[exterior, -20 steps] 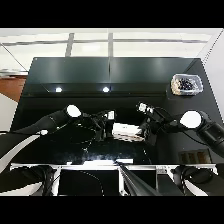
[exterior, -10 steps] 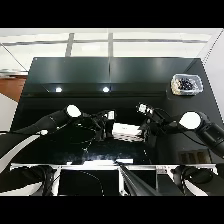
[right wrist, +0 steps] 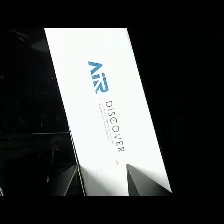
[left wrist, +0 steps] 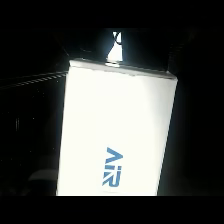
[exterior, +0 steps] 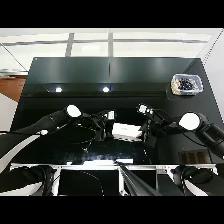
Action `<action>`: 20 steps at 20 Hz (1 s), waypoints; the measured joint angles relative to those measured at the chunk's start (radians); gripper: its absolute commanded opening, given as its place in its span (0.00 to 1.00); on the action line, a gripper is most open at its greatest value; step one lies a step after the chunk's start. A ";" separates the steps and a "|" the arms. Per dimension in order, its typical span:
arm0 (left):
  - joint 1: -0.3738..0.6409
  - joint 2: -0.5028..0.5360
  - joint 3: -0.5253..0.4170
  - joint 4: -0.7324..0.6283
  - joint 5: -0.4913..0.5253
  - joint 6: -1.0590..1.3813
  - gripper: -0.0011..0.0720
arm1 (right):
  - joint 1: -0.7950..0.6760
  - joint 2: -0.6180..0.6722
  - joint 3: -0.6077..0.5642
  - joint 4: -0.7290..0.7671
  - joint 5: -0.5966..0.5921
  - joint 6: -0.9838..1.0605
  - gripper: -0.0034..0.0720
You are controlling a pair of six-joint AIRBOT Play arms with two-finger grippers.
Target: Fold the box and place the chain.
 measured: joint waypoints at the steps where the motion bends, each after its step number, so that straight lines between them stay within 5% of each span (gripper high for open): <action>1: 0.000 0.000 0.000 0.000 0.000 0.000 0.56 | 0.000 0.000 0.003 -0.001 0.003 0.017 0.55; 7: 0.000 0.000 0.000 0.000 0.000 0.000 0.55 | -0.017 0.000 0.074 0.001 0.095 0.180 0.53; 8: 0.000 0.000 0.000 0.000 0.000 0.000 0.56 | -0.029 0.000 0.086 0.001 0.119 0.224 0.36; 9: 0.000 0.000 0.000 0.000 0.000 0.000 0.56 | -0.043 0.000 0.094 0.002 0.137 0.267 0.09; 15: 0.000 0.000 0.000 0.000 0.000 0.000 0.56 | -0.181 0.000 0.086 0.074 0.167 0.483 0.08; 20: 0.000 0.000 0.000 0.000 0.000 0.000 0.56 | -0.243 -0.001 -0.024 0.340 0.117 0.554 0.09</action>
